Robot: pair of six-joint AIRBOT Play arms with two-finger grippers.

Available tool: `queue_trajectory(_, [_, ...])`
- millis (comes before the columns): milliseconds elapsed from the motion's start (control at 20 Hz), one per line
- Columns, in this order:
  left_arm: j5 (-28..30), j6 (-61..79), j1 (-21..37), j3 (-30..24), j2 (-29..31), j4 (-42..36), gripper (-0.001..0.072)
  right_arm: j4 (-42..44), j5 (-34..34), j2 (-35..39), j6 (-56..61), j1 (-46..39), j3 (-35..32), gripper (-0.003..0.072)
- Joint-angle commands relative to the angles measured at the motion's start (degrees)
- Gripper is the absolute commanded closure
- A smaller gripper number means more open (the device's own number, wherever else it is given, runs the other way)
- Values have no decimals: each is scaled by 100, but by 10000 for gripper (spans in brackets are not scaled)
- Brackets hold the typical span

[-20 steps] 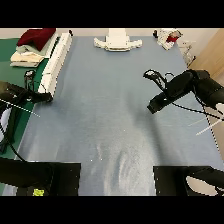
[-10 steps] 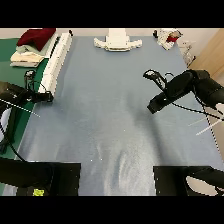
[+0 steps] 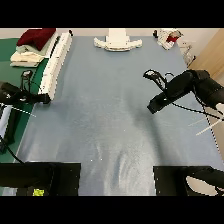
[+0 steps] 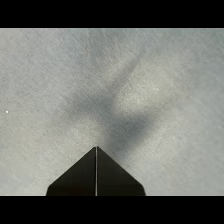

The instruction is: Fold the box.

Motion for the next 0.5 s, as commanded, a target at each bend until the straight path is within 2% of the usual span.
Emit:
queue_trajectory(0, [-640,17,133,20,527,195,8,-2,2,-2,0,2,7,680])
queue_trajectory(150, [-1102,17,129,22,1073,310,9,-2,0,-2,2,4,7,679])
queue_trajectory(300, [-1934,-52,105,24,1633,299,17,-2,0,-2,0,2,7,679])
queue_trajectory(350, [-2269,-258,63,26,1801,234,234,-2,0,-2,0,4,7,680])
queue_trajectory(400, [-2660,-348,-35,46,1958,208,574,0,0,-2,0,4,7,679])
queue_trajectory(450, [-2931,-332,-212,52,2090,173,699,0,0,-2,0,4,7,679])
